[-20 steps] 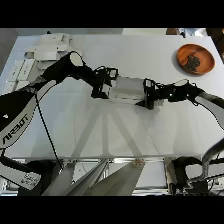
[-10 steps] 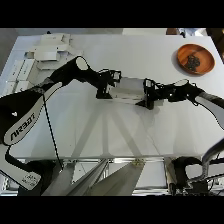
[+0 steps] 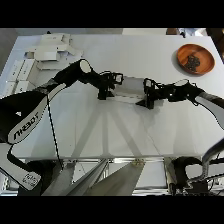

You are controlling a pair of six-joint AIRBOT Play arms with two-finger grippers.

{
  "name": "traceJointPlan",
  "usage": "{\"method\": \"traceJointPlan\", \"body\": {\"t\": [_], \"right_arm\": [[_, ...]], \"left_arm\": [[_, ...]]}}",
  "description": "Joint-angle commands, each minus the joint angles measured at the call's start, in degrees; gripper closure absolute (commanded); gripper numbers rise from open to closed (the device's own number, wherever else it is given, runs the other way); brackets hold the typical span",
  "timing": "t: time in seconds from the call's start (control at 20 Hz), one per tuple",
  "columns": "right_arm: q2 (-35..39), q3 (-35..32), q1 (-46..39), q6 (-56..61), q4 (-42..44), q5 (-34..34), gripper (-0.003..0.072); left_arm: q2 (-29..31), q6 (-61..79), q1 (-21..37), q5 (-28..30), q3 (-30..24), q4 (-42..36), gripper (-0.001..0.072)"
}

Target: Fold the box and place the chain.

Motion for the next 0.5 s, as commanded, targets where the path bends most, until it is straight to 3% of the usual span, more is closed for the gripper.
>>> {"method": "traceJointPlan", "body": {"t": [0.0, 0.3, 0.35, 0.4, 0.45], "right_arm": [[0.0, 0.04, 0.02, -0.04, -0.02, 0.13, 0.0187], [0.0, 0.04, 0.02, -0.04, -0.02, 0.15, 0.0187], [0.0, 0.04, 0.02, -0.04, -0.02, 0.13, 0.0187], [0.0, 0.04, 0.0, -0.04, -0.02, 0.15, 0.0187], [0.0, 0.04, 0.02, -0.04, -0.02, 0.15, 0.0187]], "left_arm": [[-0.04, -0.07, -0.02, -0.17, 0.0, 0.55, 0.0348], [-0.07, -0.07, -0.2, -0.35, 0.0, -0.44, 0.0354], [-0.07, -0.04, -0.2, -0.35, 0.0, -0.57, 0.03], [-0.04, -0.07, -0.17, -0.33, 0.0, -0.52, 0.0172], [-0.04, -0.07, -0.17, -0.31, 0.0, -0.52, 0.012]]}}
